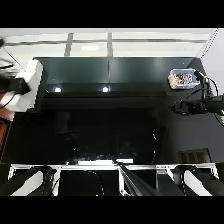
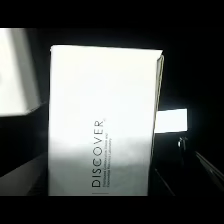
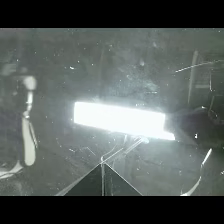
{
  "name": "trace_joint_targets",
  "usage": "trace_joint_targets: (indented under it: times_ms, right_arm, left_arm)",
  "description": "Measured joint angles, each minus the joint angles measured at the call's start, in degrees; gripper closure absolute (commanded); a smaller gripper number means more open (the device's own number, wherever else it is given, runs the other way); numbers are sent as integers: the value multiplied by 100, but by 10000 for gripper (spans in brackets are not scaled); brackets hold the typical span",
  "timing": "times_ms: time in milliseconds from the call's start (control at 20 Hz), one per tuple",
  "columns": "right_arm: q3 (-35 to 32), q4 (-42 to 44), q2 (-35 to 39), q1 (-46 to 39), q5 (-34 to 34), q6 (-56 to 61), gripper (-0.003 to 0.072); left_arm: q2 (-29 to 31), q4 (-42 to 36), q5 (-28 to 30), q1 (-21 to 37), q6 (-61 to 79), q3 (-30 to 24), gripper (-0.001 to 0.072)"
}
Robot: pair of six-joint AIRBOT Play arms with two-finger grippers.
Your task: Fold the box and place the chain.
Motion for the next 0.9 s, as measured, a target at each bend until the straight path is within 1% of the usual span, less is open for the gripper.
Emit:
trace_joint_targets:
  times_ms: [100, 200, 300, 400, 500, 600, 750, 900]
  right_arm:
    - [-2, 0, 0, 0, -33, 0, 674]
    - [0, 0, 0, 0, -55, 0, 674]
    - [0, 2, 0, 0, -68, 0, 674]
    - [0, 2, 0, 0, -72, 0, 674]
    - [0, 4, 0, 0, -81, 0, 674]
    - [-2, 7, 0, 0, -98, 2, 674]
    - [0, 9, 0, 0, -179, 74, 674]
    - [0, 11, 0, 0, -229, 190, 674]
  left_arm:
    - [44, -153, -4, 876, 177, -376, 433]
    - [66, -297, -48, 1617, 472, -684, 433]
    - [76, -404, -68, 2194, 807, -929, 433]
    - [81, -466, 48, 2656, 1185, -1182, 433]
    - [83, -498, 291, 2927, 1604, -1458, 433]
    - [72, -601, 562, 3060, 2103, -1784, 433]
    - [-20, -981, 1067, 3143, 2758, -2221, 432]
    - [-240, -1357, 1556, 3169, 3069, -2406, 433]
